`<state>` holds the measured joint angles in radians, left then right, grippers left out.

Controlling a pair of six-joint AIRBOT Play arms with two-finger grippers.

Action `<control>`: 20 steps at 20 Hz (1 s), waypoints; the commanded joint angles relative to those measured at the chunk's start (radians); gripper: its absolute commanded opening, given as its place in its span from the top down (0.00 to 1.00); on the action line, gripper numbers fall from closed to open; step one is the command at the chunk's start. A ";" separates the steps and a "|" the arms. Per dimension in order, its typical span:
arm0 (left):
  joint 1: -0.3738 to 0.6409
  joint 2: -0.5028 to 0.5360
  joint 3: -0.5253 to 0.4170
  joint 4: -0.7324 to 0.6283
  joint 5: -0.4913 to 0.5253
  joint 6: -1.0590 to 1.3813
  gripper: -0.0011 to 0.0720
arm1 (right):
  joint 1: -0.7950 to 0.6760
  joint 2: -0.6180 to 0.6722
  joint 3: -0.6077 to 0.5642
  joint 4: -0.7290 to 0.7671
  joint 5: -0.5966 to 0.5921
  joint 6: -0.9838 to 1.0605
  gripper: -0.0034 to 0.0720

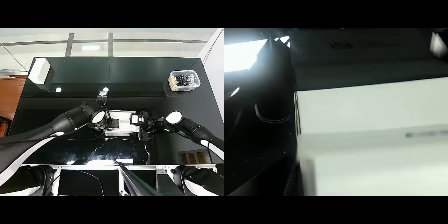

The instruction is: Fold the box and place the chain.

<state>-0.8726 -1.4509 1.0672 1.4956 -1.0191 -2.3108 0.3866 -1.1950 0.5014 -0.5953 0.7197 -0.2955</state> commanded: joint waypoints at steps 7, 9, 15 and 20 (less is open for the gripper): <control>-0.007 -0.053 0.048 0.074 -0.064 -0.067 0.60 | 0.001 0.000 0.000 0.000 0.001 0.000 0.25; -0.007 -0.061 0.048 0.067 -0.063 -0.076 0.60 | 0.001 0.000 0.000 0.001 0.001 0.000 0.25; -0.006 -0.076 0.048 0.089 -0.053 -0.080 0.60 | 0.001 0.000 0.000 0.001 0.001 0.000 0.25; -0.006 -0.095 0.058 0.086 -0.064 -0.090 0.62 | 0.001 0.000 0.000 0.001 0.000 0.000 0.25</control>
